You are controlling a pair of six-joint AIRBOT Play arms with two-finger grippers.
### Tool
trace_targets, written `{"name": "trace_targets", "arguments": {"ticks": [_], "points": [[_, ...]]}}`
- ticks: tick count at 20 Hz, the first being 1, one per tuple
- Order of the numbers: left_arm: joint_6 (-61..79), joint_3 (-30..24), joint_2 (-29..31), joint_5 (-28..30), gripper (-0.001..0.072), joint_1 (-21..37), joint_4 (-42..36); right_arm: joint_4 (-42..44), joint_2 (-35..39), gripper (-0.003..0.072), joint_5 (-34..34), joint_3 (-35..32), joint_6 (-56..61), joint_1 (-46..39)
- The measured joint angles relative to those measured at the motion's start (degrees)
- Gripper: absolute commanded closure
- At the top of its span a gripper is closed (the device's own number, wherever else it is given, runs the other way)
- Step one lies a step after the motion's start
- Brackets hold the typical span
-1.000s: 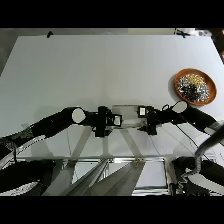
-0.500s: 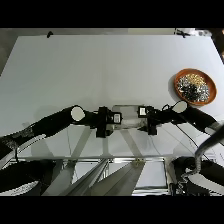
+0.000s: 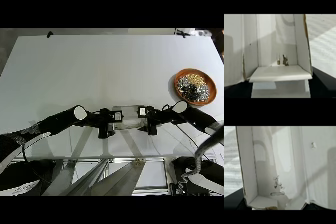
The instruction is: Fold the box and place the chain.
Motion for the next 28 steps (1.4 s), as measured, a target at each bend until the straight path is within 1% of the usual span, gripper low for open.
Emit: {"name": "trace_targets", "arguments": {"ticks": [1, 2, 23, 24, 25, 26, 28], "points": [[0.00, 0.00, -0.20, 0.31, 0.0206, 0.00, -0.26, 0.00, 0.00, 0.0351, -0.02, 0.00, 0.00, 0.00], [0.00, 0.02, -0.39, 0.55, 0.0229, 0.00, -0.52, 0.02, 0.02, 0.0351, -0.02, 0.00, 0.04, 0.02], [-1.38, 0.04, -1.33, 0.63, 0.0219, 0.00, -0.81, 0.04, 0.02, 0.0350, -0.07, 0.00, 0.04, 0.00], [-1.38, 0.04, -1.33, 0.63, 0.0219, 0.00, -0.81, 0.04, 0.02, 0.0256, -0.11, 0.00, 0.04, 0.00], [-1.40, 0.04, -1.33, 0.63, 0.0219, 0.00, -0.81, 0.04, 0.02, 0.0038, -0.15, 0.00, 0.09, 0.02], [-1.53, 0.04, -1.38, 0.63, 0.0219, 0.00, -0.85, 0.28, 0.02, -0.0013, 0.20, -0.02, 0.94, 0.00], [-1.51, 0.04, -1.38, 0.63, 0.0219, -0.02, -0.85, 0.13, 0.09, -0.0013, 0.26, -0.02, 2.08, 0.02]]}}
